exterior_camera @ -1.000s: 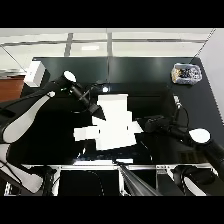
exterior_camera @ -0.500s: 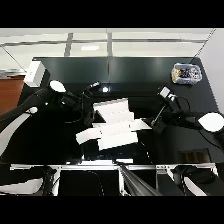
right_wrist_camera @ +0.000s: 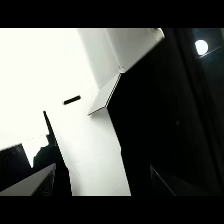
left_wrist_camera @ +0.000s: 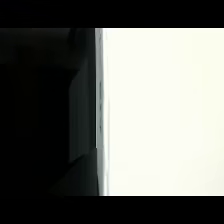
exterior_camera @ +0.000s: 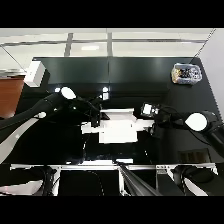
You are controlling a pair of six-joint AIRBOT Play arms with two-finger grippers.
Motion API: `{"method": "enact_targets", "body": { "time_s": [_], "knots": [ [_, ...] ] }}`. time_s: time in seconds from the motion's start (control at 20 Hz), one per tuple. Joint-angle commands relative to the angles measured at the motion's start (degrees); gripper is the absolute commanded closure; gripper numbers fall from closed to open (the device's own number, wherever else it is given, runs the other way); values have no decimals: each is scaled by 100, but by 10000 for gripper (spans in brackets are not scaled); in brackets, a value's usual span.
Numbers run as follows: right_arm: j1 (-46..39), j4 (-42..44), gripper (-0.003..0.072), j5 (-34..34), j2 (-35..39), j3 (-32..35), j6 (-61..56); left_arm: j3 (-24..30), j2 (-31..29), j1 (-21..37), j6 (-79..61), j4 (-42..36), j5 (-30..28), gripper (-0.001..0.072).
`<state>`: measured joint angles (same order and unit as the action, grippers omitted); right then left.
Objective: Fold the box and place the chain.
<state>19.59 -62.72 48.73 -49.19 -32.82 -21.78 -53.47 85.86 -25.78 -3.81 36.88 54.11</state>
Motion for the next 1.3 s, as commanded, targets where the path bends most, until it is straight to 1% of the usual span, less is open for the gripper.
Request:
{"method": "enact_targets", "body": {
  "time_s": [0.0,0.1,0.25,0.35,0.45,0.65,0.7,0.8,0.9,1.1,1.25],
  "knots": [
    [52,-140,44,2,-238,199,455,-11,155,-127,-197,153,-702,678],
    [52,94,44,-4,-251,334,717,-17,190,-127,-197,144,-713,677],
    [52,835,44,0,-254,531,1239,-17,199,-127,-197,144,-654,677],
    [52,1211,44,-81,-291,664,1281,-17,199,-127,-197,146,-555,677],
    [52,1434,43,-103,-466,699,1294,-17,199,-127,-197,144,-522,677],
    [52,1956,40,-120,-859,699,1974,-17,199,-127,-197,146,-391,677],
    [52,2061,-23,-118,-918,699,2065,-17,199,-127,-197,144,-389,677],
    [55,2068,-23,-142,-1014,699,2223,-17,199,-127,-199,144,-402,677],
    [181,2068,-22,-251,-1056,699,2704,-17,199,-127,-197,144,-393,678],
    [555,2026,-21,-1045,-1150,697,2811,-17,199,-127,-197,144,-393,677],
    [553,2151,-21,-973,-1274,680,2828,-17,199,-127,-199,144,-393,677]
  ]
}}
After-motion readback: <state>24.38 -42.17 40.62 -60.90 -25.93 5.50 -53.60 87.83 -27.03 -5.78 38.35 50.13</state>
